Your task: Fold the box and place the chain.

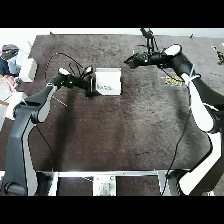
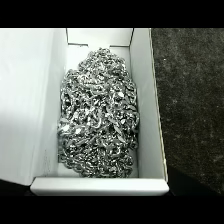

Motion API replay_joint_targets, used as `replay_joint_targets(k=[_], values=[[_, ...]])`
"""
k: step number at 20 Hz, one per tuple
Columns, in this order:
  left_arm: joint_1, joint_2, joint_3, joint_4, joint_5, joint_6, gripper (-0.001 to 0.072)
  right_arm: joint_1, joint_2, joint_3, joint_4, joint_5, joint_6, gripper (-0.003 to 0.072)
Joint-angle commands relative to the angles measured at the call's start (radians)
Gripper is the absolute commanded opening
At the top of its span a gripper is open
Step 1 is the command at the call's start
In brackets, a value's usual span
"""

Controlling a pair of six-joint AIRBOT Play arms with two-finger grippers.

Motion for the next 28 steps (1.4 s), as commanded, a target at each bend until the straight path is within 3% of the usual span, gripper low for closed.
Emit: replay_joint_targets(k=[1, 8, 13, 16, 20, 21, 22, 28], values=[[0.001, -0.001, 0.0, 0.0, 0.0, 0.002, 0.0481, -0.025, -0.109, 0.068, 0.147, 0.143, -0.182, 0.009], [0.001, -0.001, 0.0, 0.0, 0.0, 0.002, 0.0481, -0.003, -0.127, 0.068, 0.153, 0.308, -0.317, 0.0093], [0.001, -0.001, 0.0, 0.0, 0.0, 0.002, 0.0481, 0.036, -0.125, 0.068, 0.053, 0.423, -0.336, 0.0121], [0.001, -0.001, 0.0, 0.0, 0.001, 0.002, 0.0481, 0.081, -0.125, 0.068, -0.044, 0.414, -0.373, 0.0122], [0.001, -0.001, 0.0, 0.0, 0.0, 0.002, 0.0481, 0.109, -0.125, 0.068, -0.058, 0.344, -0.416, 0.0123], [0.001, -0.001, 0.0, 0.0, 0.001, 0.002, 0.0481, 0.113, -0.125, 0.068, -0.059, 0.328, -0.423, 0.0149], [0.001, -0.001, 0.0, 0.0, 0.001, 0.002, 0.0481, 0.118, -0.125, 0.068, -0.059, 0.312, -0.426, 0.0266], [0.001, -0.001, 0.0, 0.0, 0.002, 0.002, 0.0481, 0.146, -0.125, 0.068, -0.059, 0.225, -0.471, 0.0264]])
